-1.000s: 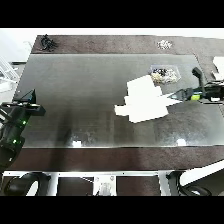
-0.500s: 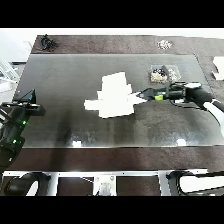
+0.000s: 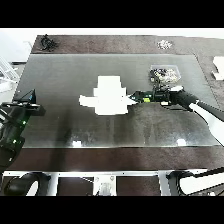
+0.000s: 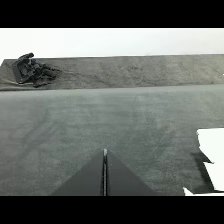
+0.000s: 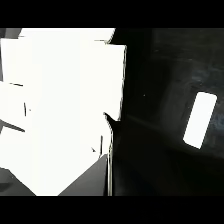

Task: Fold the box and place the chain.

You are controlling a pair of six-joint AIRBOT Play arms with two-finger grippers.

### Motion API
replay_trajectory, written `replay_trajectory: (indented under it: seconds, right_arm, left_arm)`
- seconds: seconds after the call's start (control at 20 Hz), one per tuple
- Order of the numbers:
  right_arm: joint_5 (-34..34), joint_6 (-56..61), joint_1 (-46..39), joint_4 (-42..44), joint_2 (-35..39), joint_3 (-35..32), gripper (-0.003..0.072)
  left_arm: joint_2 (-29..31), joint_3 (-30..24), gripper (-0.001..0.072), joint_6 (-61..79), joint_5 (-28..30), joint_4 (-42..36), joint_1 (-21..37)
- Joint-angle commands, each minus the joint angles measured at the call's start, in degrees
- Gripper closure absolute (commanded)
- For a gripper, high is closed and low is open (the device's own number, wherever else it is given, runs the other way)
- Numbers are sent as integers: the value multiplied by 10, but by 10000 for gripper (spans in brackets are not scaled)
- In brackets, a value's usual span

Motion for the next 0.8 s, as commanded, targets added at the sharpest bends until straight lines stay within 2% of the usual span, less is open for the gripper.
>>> replay_trajectory:
  seconds: [0.0, 0.1, 0.15, 0.2, 0.25, 0.3, 0.55, 0.75]
  right_arm:
    - [-16, 1, 3, 0, -5, 7, 678]
    - [-16, 1, 3, -1, -5, 12, 677]
    - [-17, 1, 3, -8, -5, 12, 677]
    - [-17, 1, 3, -16, -6, 12, 677]
    - [-17, 0, 3, -18, -7, 12, 677]
    - [-17, -3, 3, -20, -9, 12, 677]
    - [-17, -4, 3, -19, -12, 12, 676]
    - [-17, -17, 3, -17, -12, 13, 677]
  left_arm:
    - [0, 0, 690, 0, 0, 0, 0]
    - [0, 0, 688, 0, 0, 0, 0]
    - [0, 0, 605, 1, 0, 0, 0]
    - [0, 0, 221, 2, 0, 0, 0]
    - [0, 0, -2, 1, 0, 0, 0]
    - [0, 0, 59, 1, 0, 0, 0]
    - [-14, 0, 56, 14, -40, 0, 0]
    - [-62, 4, 56, 52, -52, 0, 0]
